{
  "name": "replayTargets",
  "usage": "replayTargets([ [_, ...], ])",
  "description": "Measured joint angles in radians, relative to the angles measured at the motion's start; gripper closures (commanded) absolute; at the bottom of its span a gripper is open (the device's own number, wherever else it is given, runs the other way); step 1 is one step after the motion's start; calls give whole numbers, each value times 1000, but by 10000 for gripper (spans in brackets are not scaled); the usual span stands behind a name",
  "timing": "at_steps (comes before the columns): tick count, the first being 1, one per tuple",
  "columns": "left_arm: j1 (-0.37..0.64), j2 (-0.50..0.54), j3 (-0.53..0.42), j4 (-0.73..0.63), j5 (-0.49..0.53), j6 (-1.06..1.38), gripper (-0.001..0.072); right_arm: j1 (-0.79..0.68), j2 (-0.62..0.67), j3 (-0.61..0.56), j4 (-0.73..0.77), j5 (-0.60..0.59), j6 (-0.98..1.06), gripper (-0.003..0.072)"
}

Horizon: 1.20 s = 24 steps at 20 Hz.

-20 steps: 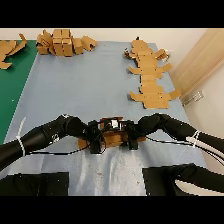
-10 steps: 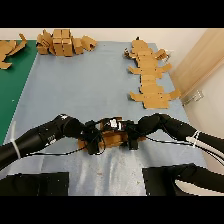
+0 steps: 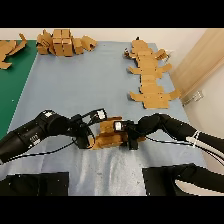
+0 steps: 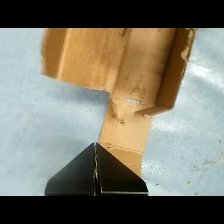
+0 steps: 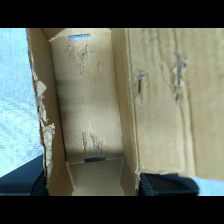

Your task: Fold the box.

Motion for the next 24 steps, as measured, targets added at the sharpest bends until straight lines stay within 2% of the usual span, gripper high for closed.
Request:
replayTargets([
  [1, 0, -13, -5, -26, -5, 29, 212, 0, 0, 0, 0, 0, 0, 153],
  [2, -4, -30, -9, -56, -5, 58, 300, 0, 0, 0, 0, 0, 0, 153],
  [7, -51, -91, -16, -131, 9, 162, 307, 0, 0, 0, 0, 0, 0, 153],
  [13, -92, -107, -18, -150, 76, 216, 309, 0, 0, 0, 0, 0, 0, 153],
  [14, -94, -108, -18, -151, 83, 219, 488, 0, 0, 0, 0, 0, 0, 153],
  [15, -96, -108, -18, -153, 87, 221, 615, 0, 0, 0, 0, 0, 0, 153],
  [17, -101, -109, -18, -158, 92, 227, 617, 0, 0, 0, 0, 0, 0, 153],
  [18, -103, -109, -18, -159, 98, 226, 697, 0, 0, 0, 0, 0, 0, 153],
  [24, -106, -116, -18, -170, 153, 230, 695, 0, 0, 0, 0, 0, 0, 153],
])
